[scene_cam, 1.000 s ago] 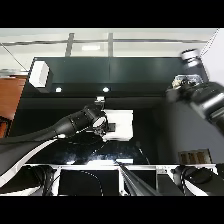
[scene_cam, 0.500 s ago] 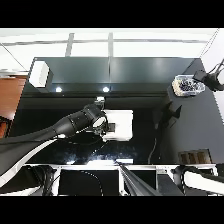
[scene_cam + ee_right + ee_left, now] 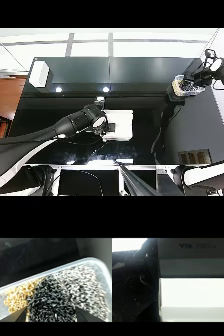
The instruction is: Fold the box and place the chain.
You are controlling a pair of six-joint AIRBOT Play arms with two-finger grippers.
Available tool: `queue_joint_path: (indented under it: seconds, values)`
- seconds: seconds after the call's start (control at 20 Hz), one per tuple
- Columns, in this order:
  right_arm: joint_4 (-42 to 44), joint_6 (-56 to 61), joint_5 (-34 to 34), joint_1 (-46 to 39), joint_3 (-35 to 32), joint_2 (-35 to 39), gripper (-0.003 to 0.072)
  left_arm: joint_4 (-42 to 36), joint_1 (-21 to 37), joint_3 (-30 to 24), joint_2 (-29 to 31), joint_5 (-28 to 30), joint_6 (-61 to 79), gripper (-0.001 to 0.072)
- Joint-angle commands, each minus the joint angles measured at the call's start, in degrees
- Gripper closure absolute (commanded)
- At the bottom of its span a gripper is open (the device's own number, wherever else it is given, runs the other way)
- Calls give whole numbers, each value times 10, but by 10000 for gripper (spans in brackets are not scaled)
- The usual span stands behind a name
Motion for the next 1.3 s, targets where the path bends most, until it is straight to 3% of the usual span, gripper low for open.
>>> queue_joint_path:
  seconds: [0.0,0.1,0.25,0.3,0.4,0.45,0.5,0.65,0.85,1.05,1.25]
  values:
    - [14,-46,13,2,7,-21,-13,-2,0,0,0,0,0,684]
    - [14,-43,5,2,7,-26,193,-2,0,0,0,0,0,684]
    - [11,-43,-10,2,7,-27,210,-4,0,0,0,0,0,684]
    - [11,-43,-12,2,7,-27,358,-4,0,0,0,0,0,684]
    - [11,-44,-9,2,7,-27,415,-4,0,0,0,0,0,684]
    - [11,-44,0,2,9,-26,616,-4,0,0,0,0,0,684]
    - [11,-44,17,2,15,-24,681,-4,0,0,0,0,0,684]
    - [-2,-44,65,1,35,8,681,-4,0,0,0,0,0,684]
    - [-3,-44,110,0,35,112,681,-4,0,0,0,0,0,684]
    - [38,-71,165,0,34,235,681,-4,0,0,0,0,0,684]
    - [114,-92,174,0,34,345,682,-4,0,0,0,0,0,684]
